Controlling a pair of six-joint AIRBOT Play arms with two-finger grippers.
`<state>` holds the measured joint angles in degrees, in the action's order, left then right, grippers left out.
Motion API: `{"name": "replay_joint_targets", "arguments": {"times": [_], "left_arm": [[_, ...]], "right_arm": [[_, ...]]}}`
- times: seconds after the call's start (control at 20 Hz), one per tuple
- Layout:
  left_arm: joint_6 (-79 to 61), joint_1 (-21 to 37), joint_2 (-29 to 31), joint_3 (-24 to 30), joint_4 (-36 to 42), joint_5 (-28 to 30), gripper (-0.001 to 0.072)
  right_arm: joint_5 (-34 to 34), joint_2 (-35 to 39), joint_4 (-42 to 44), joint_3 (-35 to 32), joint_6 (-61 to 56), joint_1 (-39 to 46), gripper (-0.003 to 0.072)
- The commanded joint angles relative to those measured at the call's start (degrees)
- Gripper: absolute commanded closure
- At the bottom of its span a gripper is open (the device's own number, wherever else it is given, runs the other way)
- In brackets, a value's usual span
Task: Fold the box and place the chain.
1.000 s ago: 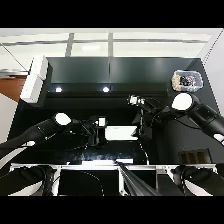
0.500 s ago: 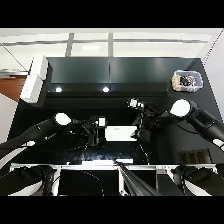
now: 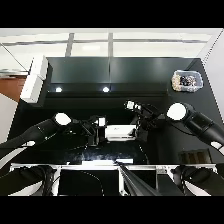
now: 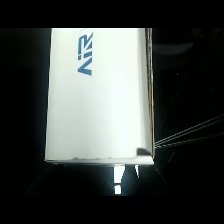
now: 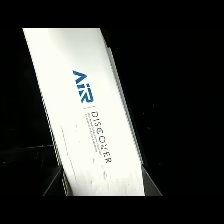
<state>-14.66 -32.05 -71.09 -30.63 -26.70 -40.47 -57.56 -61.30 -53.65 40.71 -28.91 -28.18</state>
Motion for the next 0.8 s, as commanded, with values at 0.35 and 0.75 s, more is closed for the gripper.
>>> {"name": "replay_joint_targets", "arguments": {"times": [0.35, 0.75], "left_arm": [[-0.1, 0.0, 0.0, 0.0, 0.0, -0.1, 0.0207], [-0.1, 0.0, 0.0, 0.0, 0.0, -0.1, 0.0207]], "right_arm": [[-0.1, 0.0, -0.1, 0.0, 0.0, -0.2, 0.0309], [-0.5, 0.0, -0.2, 0.0, 0.0, -0.2, 0.0307]]}}
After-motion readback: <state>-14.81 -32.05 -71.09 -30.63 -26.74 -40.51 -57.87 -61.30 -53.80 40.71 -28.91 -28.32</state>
